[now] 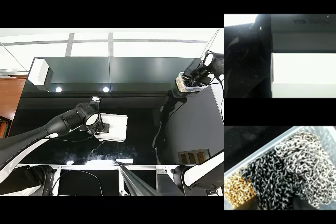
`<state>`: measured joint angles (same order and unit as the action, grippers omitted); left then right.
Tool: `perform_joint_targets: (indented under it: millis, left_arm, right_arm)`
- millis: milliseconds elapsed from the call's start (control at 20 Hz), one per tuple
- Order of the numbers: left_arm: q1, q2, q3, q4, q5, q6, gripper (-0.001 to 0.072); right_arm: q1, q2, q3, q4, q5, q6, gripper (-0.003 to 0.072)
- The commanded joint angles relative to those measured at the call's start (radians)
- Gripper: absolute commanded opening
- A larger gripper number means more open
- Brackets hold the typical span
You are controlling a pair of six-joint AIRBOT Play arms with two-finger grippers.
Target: Fold the box and place the chain.
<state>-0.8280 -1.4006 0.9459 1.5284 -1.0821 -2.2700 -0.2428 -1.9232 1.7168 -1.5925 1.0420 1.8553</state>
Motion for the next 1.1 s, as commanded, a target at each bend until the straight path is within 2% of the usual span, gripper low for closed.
perform_joint_targets:
  millis: [0,50,100,150,300,550,750,1050]
  left_arm:
    - [0.001,0.000,0.000,0.000,0.000,0.000,0.0026]
    - [0.001,0.000,0.000,0.000,0.000,0.000,0.0026]
    - [0.001,0.000,0.000,0.000,0.000,0.000,0.0026]
    - [0.001,0.000,0.000,0.000,0.000,0.000,0.0026]
    - [0.001,0.000,0.000,0.000,0.000,0.000,0.0026]
    - [0.001,0.000,0.000,0.000,0.000,0.000,0.0026]
    - [0.001,0.000,0.000,0.000,0.001,0.000,0.0026]
    - [0.001,0.000,0.000,0.000,0.000,0.000,0.0026]
  right_arm:
    - [0.000,-0.011,0.005,0.007,0.009,-0.002,0.0309]
    - [0.000,-0.011,0.008,0.007,0.021,-0.002,0.0115]
    - [0.000,-0.010,0.018,0.006,0.038,-0.002,0.0038]
    - [0.000,-0.007,0.032,0.011,0.061,-0.010,0.0003]
    - [0.000,0.064,0.056,0.053,0.097,-0.072,0.0003]
    - [0.002,0.290,0.056,0.061,0.137,-0.166,0.0003]
    - [0.011,0.485,0.056,0.135,0.158,-0.218,0.0002]
    - [0.086,0.714,0.012,0.348,0.382,-0.344,0.0002]
